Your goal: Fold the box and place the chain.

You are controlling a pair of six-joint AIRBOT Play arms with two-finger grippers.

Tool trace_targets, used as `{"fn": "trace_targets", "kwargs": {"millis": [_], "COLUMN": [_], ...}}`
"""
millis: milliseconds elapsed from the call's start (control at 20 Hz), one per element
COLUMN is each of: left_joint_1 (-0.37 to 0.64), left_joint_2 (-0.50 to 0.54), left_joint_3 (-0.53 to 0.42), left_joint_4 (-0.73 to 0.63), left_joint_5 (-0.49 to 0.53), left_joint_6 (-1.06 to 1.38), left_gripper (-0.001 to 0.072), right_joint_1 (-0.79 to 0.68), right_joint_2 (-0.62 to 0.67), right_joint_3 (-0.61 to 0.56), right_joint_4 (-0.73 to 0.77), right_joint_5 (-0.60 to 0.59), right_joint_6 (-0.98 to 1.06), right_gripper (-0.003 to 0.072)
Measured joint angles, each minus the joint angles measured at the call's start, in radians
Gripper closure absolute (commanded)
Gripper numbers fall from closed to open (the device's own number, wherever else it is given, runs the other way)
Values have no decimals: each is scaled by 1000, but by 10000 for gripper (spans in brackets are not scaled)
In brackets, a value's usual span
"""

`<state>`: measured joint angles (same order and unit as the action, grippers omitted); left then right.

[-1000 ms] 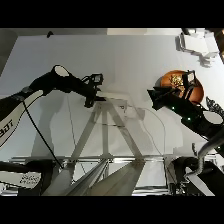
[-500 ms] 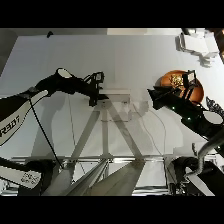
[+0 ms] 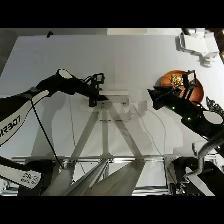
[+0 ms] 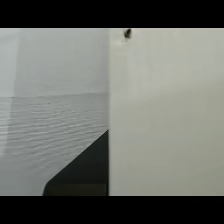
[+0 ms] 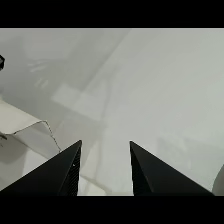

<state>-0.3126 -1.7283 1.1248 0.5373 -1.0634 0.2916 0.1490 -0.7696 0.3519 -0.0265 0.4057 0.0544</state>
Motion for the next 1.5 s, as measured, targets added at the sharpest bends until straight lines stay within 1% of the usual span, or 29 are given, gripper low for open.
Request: {"fn": "trace_targets", "kwargs": {"millis": [600,1100,1500], "left_joint_1": [0,0,-1], "left_joint_2": [-28,-45,-14], "left_joint_3": [0,0,-2], "left_joint_4": [-3,-5,14], "left_joint_5": [-10,12,19], "left_joint_6": [-3,-5,36], "left_gripper": [704,704,705], "right_joint_1": [0,0,0], "right_joint_2": [0,0,0], "right_joint_3": [0,0,0], "right_joint_4": [0,0,0], "right_joint_5": [0,0,0], "right_joint_6": [0,0,0], "right_gripper": [352,351,351]}}
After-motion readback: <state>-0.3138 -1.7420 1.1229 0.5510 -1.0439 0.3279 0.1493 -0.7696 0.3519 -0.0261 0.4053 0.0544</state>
